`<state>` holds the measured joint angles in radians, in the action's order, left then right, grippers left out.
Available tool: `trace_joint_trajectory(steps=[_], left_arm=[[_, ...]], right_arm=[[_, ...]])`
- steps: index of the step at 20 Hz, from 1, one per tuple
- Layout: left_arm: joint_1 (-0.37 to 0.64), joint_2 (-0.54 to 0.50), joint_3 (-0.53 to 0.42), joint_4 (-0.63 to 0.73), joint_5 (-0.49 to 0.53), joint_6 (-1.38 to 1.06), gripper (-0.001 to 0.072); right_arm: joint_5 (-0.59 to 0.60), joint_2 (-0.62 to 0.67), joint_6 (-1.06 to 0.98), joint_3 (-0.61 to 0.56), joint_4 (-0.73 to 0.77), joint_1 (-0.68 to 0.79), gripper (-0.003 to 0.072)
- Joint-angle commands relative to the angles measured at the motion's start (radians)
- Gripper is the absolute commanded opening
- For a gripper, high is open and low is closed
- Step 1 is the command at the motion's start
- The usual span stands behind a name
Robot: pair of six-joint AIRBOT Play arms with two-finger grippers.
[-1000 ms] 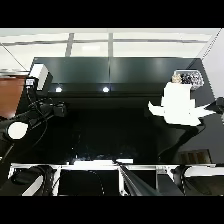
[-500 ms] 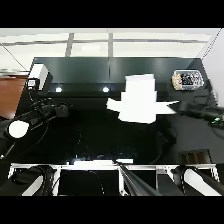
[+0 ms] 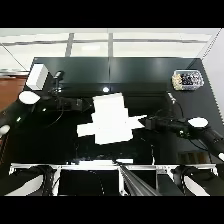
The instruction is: Fold the box and place the chain.
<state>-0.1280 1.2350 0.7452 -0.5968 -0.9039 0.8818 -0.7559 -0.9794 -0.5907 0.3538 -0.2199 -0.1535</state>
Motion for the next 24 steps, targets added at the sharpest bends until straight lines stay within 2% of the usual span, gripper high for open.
trace_joint_trajectory(steps=[1, 4, 7, 10, 11, 12, 15, 16, 17, 18, 19, 22, 24], left_arm=[[0.020, 0.249, 0.129, 0.081, -0.351, -0.158, 0.0708], [-0.006, 0.364, 0.182, 0.089, -0.484, -0.272, 0.0707], [-0.039, 0.451, 0.239, 0.043, -0.546, -0.313, 0.0674], [-0.058, 0.467, 0.278, -0.026, -0.548, -0.380, 0.0486], [-0.062, 0.467, 0.286, -0.036, -0.548, -0.398, 0.0483], [-0.065, 0.467, 0.289, -0.042, -0.545, -0.423, 0.0417], [-0.074, 0.467, 0.289, -0.054, -0.538, -0.481, 0.0042], [-0.074, 0.467, 0.290, -0.054, -0.538, -0.500, 0.0027], [-0.074, 0.467, 0.294, -0.055, -0.536, -0.504, 0.0026], [-0.074, 0.465, 0.303, -0.055, -0.540, -0.504, 0.0025], [-0.074, 0.456, 0.308, -0.055, -0.542, -0.504, 0.0024], [-0.081, 0.386, 0.309, -0.058, -0.507, -0.504, 0.0022], [-0.109, 0.319, 0.298, -0.058, -0.431, -0.517, 0.0021]], right_arm=[[0.063, 0.005, -0.021, -0.007, 0.007, -0.099, 0.0014], [0.062, 0.005, -0.031, -0.007, 0.006, -0.104, 0.0014], [0.065, 0.005, -0.031, -0.007, 0.006, -0.104, 0.0014], [0.069, 0.005, -0.030, -0.007, 0.006, -0.104, 0.0014], [0.073, 0.005, -0.030, -0.007, 0.006, -0.104, 0.0014], [0.079, 0.005, -0.030, -0.007, 0.006, -0.104, 0.0014], [0.098, 0.005, -0.030, -0.007, 0.004, -0.103, 0.0014], [0.099, 0.005, -0.030, -0.007, 0.002, -0.102, 0.0016], [0.095, 0.005, -0.030, -0.005, 0.000, -0.094, 0.0082], [0.075, 0.006, -0.030, 0.007, -0.002, -0.074, 0.0429], [0.020, 0.007, -0.029, 0.038, -0.019, -0.038, 0.0717], [-0.246, 0.008, -0.022, 0.217, -0.195, 0.088, 0.0710], [-0.367, 0.008, 0.023, 0.326, -0.379, 0.108, 0.0706]])
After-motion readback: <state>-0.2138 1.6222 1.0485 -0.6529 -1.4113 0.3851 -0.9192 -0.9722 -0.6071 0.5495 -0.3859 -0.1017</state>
